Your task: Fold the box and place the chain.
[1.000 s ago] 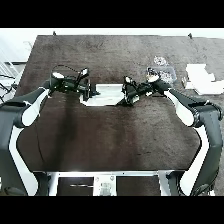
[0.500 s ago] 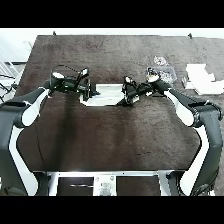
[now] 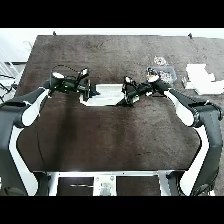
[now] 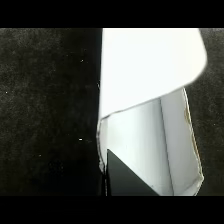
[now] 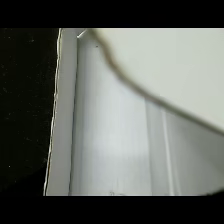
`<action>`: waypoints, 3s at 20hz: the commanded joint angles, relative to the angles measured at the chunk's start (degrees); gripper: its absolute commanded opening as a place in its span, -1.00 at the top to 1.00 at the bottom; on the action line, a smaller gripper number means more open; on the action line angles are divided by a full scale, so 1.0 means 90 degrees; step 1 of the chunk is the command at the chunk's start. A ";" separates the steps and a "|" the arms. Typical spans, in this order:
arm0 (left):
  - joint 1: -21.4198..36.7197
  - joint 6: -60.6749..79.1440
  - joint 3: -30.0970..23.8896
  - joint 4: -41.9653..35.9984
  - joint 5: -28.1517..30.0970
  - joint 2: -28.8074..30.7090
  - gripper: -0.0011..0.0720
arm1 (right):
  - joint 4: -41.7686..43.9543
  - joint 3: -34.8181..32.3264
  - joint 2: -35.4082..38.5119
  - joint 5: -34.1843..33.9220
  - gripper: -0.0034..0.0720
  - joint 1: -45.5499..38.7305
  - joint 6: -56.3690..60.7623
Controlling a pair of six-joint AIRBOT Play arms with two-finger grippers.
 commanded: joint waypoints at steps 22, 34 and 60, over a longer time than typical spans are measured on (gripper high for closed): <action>0.0729 -0.1180 0.0304 -0.0726 -0.2081 0.0957 0.94 | 0.0002 0.0000 -0.0005 0.0000 -0.62 0.0005 0.0002; -0.0597 -0.0996 -0.2511 0.0073 0.1787 0.3172 0.93 | 0.0002 0.0000 -0.0005 0.0000 -0.62 0.0005 0.0002; -0.0690 -0.1409 -0.0862 -0.0019 0.2798 0.1001 0.92 | 0.0002 -0.0002 -0.0005 -0.0002 -0.62 0.0005 0.0002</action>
